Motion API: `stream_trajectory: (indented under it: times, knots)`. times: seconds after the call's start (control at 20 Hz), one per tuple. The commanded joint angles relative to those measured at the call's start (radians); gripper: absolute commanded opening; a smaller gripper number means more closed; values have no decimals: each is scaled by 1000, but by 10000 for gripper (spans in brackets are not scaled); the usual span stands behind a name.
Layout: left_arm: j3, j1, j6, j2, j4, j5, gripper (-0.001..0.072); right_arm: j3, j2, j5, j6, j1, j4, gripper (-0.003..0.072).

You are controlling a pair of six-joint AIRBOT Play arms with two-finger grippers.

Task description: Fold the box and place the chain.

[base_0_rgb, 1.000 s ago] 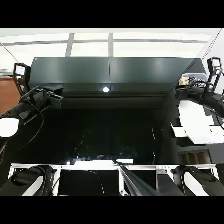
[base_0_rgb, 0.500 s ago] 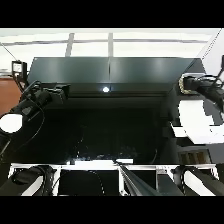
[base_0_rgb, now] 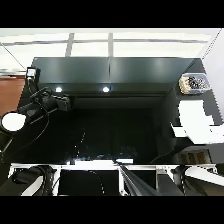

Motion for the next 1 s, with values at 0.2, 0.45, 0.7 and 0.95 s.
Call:
stream_trajectory:
  times: [0.2, 0.45, 0.7, 0.95]
  knots:
    - [0, 0, 0, -1, -11, -126, 712, 62, -135, 220, -263, -79, -64, 707]
    - [0, 0, 0, -2, -11, -121, 712, 66, -154, 260, -321, -79, -16, 218]
    - [0, 0, 0, -2, -14, -120, 712, 66, -153, 352, -354, -79, 114, 9]
    - [0, 0, 0, -2, -13, -116, 712, 39, -143, 500, -354, -40, 304, 14]
